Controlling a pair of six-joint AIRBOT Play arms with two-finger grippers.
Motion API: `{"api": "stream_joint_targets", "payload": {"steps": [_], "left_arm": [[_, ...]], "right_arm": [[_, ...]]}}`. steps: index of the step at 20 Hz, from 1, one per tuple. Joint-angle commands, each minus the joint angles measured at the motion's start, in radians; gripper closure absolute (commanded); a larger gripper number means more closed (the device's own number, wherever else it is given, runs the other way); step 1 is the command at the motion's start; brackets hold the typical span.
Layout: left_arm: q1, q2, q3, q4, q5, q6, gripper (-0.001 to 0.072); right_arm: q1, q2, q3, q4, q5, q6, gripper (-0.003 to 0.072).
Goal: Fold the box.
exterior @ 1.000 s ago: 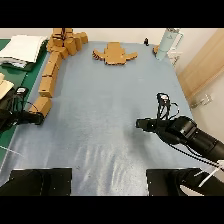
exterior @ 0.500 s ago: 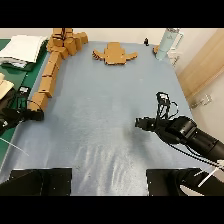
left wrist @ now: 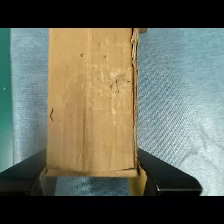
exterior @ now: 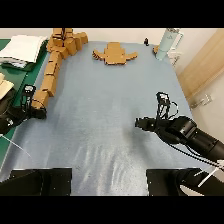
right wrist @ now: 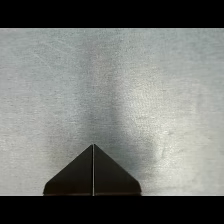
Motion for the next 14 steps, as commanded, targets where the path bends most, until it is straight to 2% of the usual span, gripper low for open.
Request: {"api": "stream_joint_targets", "payload": {"steps": [1, 2, 3, 6, 7, 11, 14], "left_arm": [[-0.003, 0.000, 0.001, -0.002, 0.007, -0.001, 0.0183], [-0.003, 0.000, 0.001, -0.002, 0.005, -0.006, 0.0039], [-0.002, 0.000, 0.001, -0.002, 0.006, -0.018, -0.0006], [-0.001, 0.019, 0.001, -0.002, -0.006, -0.018, -0.0006], [0.007, 0.045, 0.001, -0.002, -0.042, -0.018, -0.0006], [0.129, 0.216, 0.001, 0.021, -0.315, -0.019, -0.0006], [0.214, 0.377, 0.002, 0.024, -0.459, -0.031, -0.0007]], "right_arm": [[0.001, -0.001, 0.000, 0.003, 0.000, 0.000, 0.0679], [0.001, -0.001, 0.000, 0.003, 0.000, 0.000, 0.0679], [0.001, -0.001, 0.000, 0.004, 0.000, 0.000, 0.0679], [0.001, -0.001, 0.000, 0.014, 0.000, 0.000, 0.0679], [0.001, -0.001, 0.000, 0.018, 0.000, -0.001, 0.0679], [0.001, -0.001, 0.000, 0.041, -0.003, -0.004, 0.0679], [0.000, -0.001, 0.001, 0.040, -0.019, -0.025, 0.0679]]}}
